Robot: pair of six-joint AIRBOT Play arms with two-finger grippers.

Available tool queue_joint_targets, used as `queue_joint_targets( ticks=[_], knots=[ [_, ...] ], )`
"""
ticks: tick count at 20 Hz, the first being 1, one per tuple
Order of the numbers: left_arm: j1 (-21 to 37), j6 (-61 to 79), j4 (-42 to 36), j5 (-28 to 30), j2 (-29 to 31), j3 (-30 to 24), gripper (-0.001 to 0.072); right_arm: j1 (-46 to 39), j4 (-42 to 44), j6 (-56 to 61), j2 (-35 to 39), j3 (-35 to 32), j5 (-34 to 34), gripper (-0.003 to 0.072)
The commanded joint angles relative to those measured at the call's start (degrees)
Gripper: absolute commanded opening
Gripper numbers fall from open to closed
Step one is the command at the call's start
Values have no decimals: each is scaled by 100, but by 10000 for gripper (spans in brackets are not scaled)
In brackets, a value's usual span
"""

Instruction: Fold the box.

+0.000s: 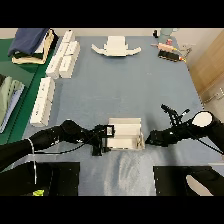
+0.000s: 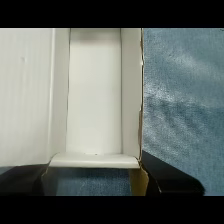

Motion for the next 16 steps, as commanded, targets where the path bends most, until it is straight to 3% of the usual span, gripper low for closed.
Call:
queue_joint_targets(
  ticks=[1, 5, 9, 12, 16],
  knots=[
    [4, 0, 0, 0, -2, 2, 409, 7, 214, -280, 7, -4, 2, 300],
    [4, 0, 0, 0, -2, 2, 409, 9, 763, -914, 2, -2, -13, 300],
    [4, 0, 0, 0, -2, 2, 409, 76, 782, -999, -42, -4, -72, 301],
    [4, 0, 0, 0, -2, 2, 409, 522, 765, -968, -149, -4, -476, 302],
    [4, 0, 0, 0, -2, 2, 409, 1429, -291, 409, -267, 227, -1145, 301]
  ],
)
